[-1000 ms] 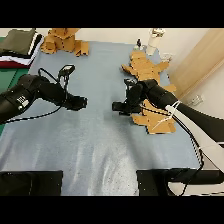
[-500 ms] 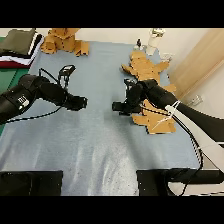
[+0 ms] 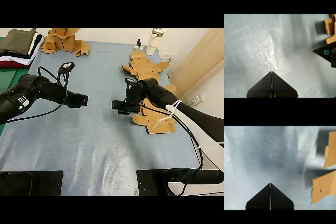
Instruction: Fold the box.
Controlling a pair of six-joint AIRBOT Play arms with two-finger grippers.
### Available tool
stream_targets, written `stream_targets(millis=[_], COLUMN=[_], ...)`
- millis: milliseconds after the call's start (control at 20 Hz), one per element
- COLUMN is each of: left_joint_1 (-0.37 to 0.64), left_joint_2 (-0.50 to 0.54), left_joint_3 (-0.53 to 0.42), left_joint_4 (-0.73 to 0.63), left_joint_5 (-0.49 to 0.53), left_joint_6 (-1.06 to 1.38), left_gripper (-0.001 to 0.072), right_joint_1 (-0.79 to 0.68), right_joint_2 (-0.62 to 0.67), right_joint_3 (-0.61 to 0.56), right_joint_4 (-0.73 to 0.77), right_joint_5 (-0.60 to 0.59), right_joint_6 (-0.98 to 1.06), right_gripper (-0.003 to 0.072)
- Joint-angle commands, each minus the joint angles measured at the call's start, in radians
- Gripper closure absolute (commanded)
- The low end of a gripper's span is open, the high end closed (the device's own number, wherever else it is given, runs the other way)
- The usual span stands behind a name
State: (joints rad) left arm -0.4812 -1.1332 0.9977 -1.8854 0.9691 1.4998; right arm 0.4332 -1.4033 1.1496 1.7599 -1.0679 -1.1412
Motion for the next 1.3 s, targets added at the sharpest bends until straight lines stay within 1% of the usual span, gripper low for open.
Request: stream_targets(millis=[0, 50, 100, 150, 200, 250, 350, 500, 600, 700, 750, 850, 900, 1050, 1150, 1200, 1250], left_joint_1=[0.001, 0.001, 0.001, 0.001, 0.001, 0.001, 0.001, 0.001, 0.001, 0.001, 0.001, 0.001, 0.001, 0.001, 0.001, 0.001, 0.001], left_joint_2=[-0.001, -0.001, 0.000, 0.000, -0.001, -0.001, 0.000, -0.001, -0.001, 0.000, 0.000, 0.000, 0.000, 0.000, 0.000, 0.000, 0.000], left_joint_3=[0.000, 0.000, 0.000, 0.000, 0.000, 0.000, 0.000, 0.000, 0.000, 0.000, 0.000, 0.000, 0.000, 0.000, 0.000, 0.000, 0.000], left_joint_4=[0.000, 0.000, 0.000, -0.001, 0.000, 0.000, -0.001, -0.001, -0.002, -0.008, -0.018, -0.043, -0.053, -0.066, -0.068, -0.072, -0.076], left_joint_5=[-0.029, -0.028, -0.026, -0.021, -0.023, -0.034, -0.047, -0.047, -0.046, -0.045, -0.044, -0.044, -0.042, -0.039, -0.033, -0.034, -0.033], left_joint_6=[0.000, 0.000, 0.000, -0.001, -0.008, -0.008, -0.009, -0.034, -0.035, -0.049, -0.056, -0.058, -0.059, -0.061, -0.082, -0.088, -0.088], left_gripper=[0.0694, 0.0693, 0.0600, 0.0199, 0.0017, 0.0017, 0.0017, 0.0017, 0.0017, 0.0017, 0.0017, 0.0017, 0.0017, 0.0017, 0.0017, 0.0018, 0.0018], right_joint_1=[-0.085, -0.150, -0.220, -0.299, -0.394, -0.488, -0.683, -0.926, -1.023, -1.069, -1.077, -1.074, -1.067, -1.048, -1.048, -1.048, -1.048], right_joint_2=[0.000, 0.000, 0.000, 0.000, 0.000, 0.000, -0.004, -0.006, -0.012, -0.036, -0.055, -0.093, -0.109, -0.162, -0.200, -0.219, -0.235], right_joint_3=[0.085, 0.140, 0.188, 0.229, 0.258, 0.270, 0.261, 0.217, 0.193, 0.180, 0.180, 0.180, 0.180, 0.180, 0.180, 0.180, 0.180], right_joint_4=[-0.137, -0.233, -0.325, -0.410, -0.467, -0.483, -0.428, -0.232, -0.138, -0.097, -0.053, 0.057, 0.083, 0.087, 0.093, 0.100, 0.126], right_joint_5=[-0.082, -0.161, -0.240, -0.317, -0.383, -0.423, -0.442, -0.385, -0.352, -0.340, -0.341, -0.339, -0.325, -0.290, -0.296, -0.312, -0.336], right_joint_6=[-0.004, -0.032, -0.056, -0.097, -0.153, -0.195, -0.267, -0.406, -0.504, -0.583, -0.624, -0.696, -0.712, -0.763, -0.780, -0.795, -0.819], right_gripper=[0.0684, 0.0669, 0.0498, 0.0331, 0.0230, 0.0201, 0.0202, 0.0201, 0.0201, 0.0201, 0.0201, 0.0202, 0.0202, 0.0204, 0.0209, 0.0242, 0.0338])
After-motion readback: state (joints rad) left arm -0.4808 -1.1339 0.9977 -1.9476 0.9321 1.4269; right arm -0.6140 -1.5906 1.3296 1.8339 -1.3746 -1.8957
